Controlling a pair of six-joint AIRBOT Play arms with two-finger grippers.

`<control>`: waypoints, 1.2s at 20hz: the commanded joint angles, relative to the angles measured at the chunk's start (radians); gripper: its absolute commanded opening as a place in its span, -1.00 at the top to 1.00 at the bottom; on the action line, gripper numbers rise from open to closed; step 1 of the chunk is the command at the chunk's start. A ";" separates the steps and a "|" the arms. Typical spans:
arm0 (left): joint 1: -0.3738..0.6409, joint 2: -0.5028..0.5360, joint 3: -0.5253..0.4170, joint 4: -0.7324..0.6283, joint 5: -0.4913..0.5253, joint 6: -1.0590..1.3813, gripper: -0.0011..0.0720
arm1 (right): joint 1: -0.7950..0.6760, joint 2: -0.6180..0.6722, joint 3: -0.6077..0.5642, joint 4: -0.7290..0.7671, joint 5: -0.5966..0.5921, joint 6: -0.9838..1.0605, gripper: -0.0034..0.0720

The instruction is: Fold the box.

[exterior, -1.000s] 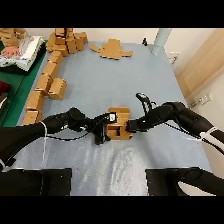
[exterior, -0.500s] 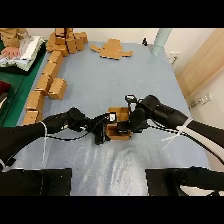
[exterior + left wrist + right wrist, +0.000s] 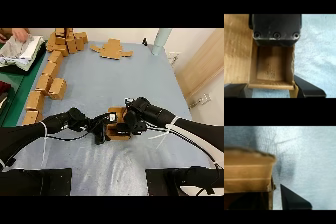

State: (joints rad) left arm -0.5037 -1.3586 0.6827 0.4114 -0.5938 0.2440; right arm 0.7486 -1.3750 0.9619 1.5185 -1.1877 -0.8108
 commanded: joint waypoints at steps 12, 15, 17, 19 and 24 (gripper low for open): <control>0.000 0.000 0.000 0.000 0.000 0.000 -0.45 | 0.045 -0.018 0.001 -0.013 0.020 -0.020 0.91; 0.000 0.000 0.000 0.000 0.000 0.000 -0.45 | 0.045 -0.018 0.004 0.000 0.019 -0.020 -0.24; 0.000 0.000 0.000 0.000 0.000 0.000 -0.46 | 0.045 -0.018 0.013 0.007 0.019 -0.020 -0.24; 0.000 0.000 0.000 0.000 0.000 0.000 -0.45 | 0.045 -0.018 0.016 0.007 0.018 -0.020 -0.22; 0.000 0.000 0.000 0.000 0.000 0.000 -0.45 | 0.045 -0.018 0.016 0.003 0.000 -0.020 0.91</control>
